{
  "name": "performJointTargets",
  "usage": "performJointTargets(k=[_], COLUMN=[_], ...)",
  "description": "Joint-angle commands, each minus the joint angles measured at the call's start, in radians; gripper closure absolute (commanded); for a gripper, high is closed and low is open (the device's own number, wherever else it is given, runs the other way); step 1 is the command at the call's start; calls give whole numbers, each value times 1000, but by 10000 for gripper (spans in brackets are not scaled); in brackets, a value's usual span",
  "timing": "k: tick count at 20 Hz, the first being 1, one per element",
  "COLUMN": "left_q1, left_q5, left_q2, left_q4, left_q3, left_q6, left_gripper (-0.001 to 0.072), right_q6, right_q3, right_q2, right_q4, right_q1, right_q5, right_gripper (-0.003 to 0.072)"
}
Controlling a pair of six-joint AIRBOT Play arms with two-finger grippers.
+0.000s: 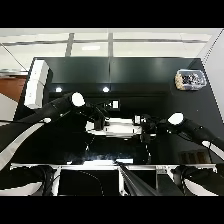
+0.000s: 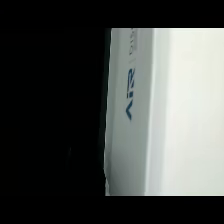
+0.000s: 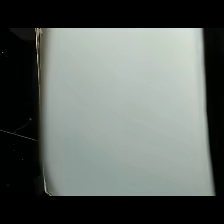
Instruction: Fold the box and place the chain.
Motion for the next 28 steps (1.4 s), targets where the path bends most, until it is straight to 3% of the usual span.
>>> performJointTargets(k=[1,2,7,8,9,10,13,15,17,21,28], left_q1=[31,50,143,161,182,206,210,158,113,119,78], left_q5=[-42,-60,-265,-299,-343,-406,-558,-497,-341,-138,200], left_q2=[53,77,189,210,226,233,232,232,232,232,163], left_q4=[25,33,80,84,84,81,-38,-182,-315,-560,-586], left_q3=[1,1,0,0,0,0,-52,-129,-195,-230,-231], left_q6=[-48,-81,-167,-231,-302,-373,-512,-519,-511,-357,-337], left_gripper=[193,133,135,221,400,653,684,683,683,683,682], right_q6=[1,1,2,1,1,2,2,2,2,2,2], right_q3=[0,-1,0,-1,0,-1,-1,0,0,0,0], right_q2=[0,0,0,0,0,0,0,0,0,0,0], right_q4=[0,-3,-7,-7,-6,-7,-7,-7,-8,-8,-24], right_q1=[0,0,0,0,0,0,0,0,0,0,0], right_q5=[18,26,27,27,27,27,28,31,31,30,27], right_gripper=[250,250,250,250,250,250,250,250,250,250,250])
